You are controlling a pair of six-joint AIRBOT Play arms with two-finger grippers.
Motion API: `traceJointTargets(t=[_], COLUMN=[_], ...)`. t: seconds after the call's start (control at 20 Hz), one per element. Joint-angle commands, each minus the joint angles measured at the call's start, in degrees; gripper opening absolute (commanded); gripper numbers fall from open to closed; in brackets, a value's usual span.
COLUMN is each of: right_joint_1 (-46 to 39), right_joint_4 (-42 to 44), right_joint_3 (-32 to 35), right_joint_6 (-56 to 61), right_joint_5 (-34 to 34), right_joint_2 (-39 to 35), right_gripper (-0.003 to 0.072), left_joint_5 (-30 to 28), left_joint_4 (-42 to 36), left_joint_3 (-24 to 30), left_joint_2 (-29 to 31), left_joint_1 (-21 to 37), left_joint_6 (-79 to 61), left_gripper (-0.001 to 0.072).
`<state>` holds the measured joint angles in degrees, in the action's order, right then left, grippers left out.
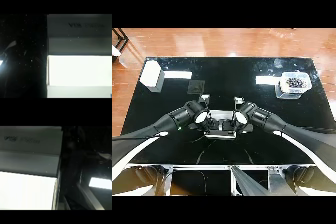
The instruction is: Fold the box and place the chain.
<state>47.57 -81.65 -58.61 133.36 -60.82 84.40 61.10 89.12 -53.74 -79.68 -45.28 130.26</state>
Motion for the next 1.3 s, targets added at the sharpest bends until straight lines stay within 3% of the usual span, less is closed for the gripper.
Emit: traceJointTargets(t=[0.0, 0.55, 0.6, 0.65, 0.7, 0.75, 0.85, 1.0, 1.1, 1.15, 1.2, 1.25], right_joint_1=[0.04, 0.04, 0.04, 0.04, 0.04, 0.04, 0.04, 0.04, 0.02, 0.02, -0.11, -0.26], right_joint_4=[-0.07, 0.15, 0.15, 0.11, 0.13, 0.13, 0.15, 0.0, -0.15, -0.61, -1.25, -2.08], right_joint_3=[-0.07, -1.31, -1.31, -1.31, -1.31, -1.31, -1.31, -1.31, -1.31, -1.33, -1.44, -1.53], right_joint_6=[-0.35, -0.7, -0.66, -0.63, -0.09, -0.04, 0.59, 0.96, 0.9, 0.81, 0.74, 0.04], right_joint_5=[-0.66, -0.59, -0.63, -0.63, -0.63, -0.63, -0.66, -0.87, -0.85, -1.07, -1.68, -2.38], right_joint_2=[-0.39, -0.33, -0.09, -0.02, -0.02, -0.02, 0.09, 0.22, 0.2, 0.15, 0.04, -0.37], right_gripper=[0.0381, 0.036, 0.0327, 0.0217, 0.0204, 0.009, 0.0023, 0.0022, 0.0049, 0.0307, 0.0397, 0.0404], left_joint_5=[0.02, 0.04, 0.04, 0.04, 0.04, 0.02, -0.04, -0.55, -0.59, -0.57, -0.59, -0.57], left_joint_4=[0.0, -0.04, -0.02, -0.04, -0.04, -0.04, -0.04, -0.04, -0.04, -0.04, -0.02, -0.04], left_joint_3=[-0.04, -0.04, -0.04, -0.04, -0.04, -0.04, -0.04, -0.04, -0.04, -0.04, -0.04, -0.04], left_joint_2=[-0.02, -0.02, -0.02, -0.02, -0.02, -0.02, -0.02, -0.02, -0.02, -0.02, -0.02, -0.02], left_joint_1=[0.0, 0.0, 0.0, 0.0, 0.0, 0.0, 0.0, 0.0, 0.0, 0.0, 0.0, 0.0], left_joint_6=[0.04, 0.04, 0.04, 0.04, 0.04, 0.04, 0.07, 0.07, 0.04, 0.04, 0.04, 0.04], left_gripper=[0.0019, 0.0019, 0.0019, 0.0019, 0.0019, 0.0019, 0.0019, 0.0019, 0.0019, 0.0019, 0.0019, 0.002])
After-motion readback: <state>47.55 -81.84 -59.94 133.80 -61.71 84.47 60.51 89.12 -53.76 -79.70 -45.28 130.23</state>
